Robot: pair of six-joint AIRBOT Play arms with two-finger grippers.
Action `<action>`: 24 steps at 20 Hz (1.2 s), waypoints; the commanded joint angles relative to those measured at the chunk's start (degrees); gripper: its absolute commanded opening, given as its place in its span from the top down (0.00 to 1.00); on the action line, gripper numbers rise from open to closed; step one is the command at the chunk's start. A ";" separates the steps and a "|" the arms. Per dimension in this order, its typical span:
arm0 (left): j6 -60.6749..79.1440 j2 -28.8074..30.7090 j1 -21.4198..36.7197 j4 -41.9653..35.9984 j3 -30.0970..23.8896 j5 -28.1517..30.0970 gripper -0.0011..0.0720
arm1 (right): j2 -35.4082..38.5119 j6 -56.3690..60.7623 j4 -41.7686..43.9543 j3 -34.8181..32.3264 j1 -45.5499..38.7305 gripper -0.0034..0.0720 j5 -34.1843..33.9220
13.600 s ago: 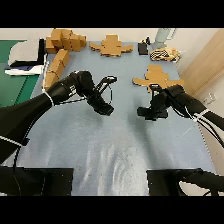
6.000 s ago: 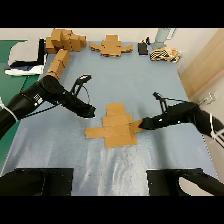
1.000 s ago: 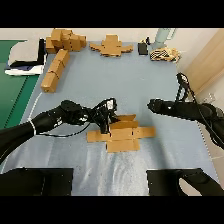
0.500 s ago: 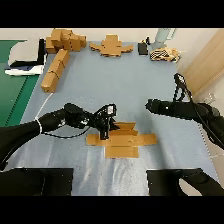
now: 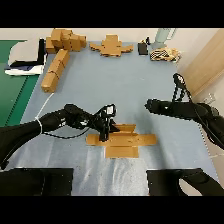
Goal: Fold the box.
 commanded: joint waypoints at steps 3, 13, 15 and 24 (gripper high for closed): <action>-0.15 -0.04 0.22 -0.09 -0.02 -0.11 0.97 | 1.22 5.92 -3.19 0.07 0.63 0.95 -13.03; -0.15 -0.04 0.22 -0.09 -0.02 -0.11 0.97 | 18.05 37.05 -25.77 -6.73 41.46 0.95 -35.15; -0.15 -0.04 0.22 -0.09 -0.02 -0.13 0.97 | 18.75 40.24 -33.09 -13.00 58.01 0.95 -30.29; -0.15 -0.04 0.20 -0.09 -0.02 -0.22 0.97 | 7.34 40.48 -69.44 -19.93 82.68 0.18 -18.40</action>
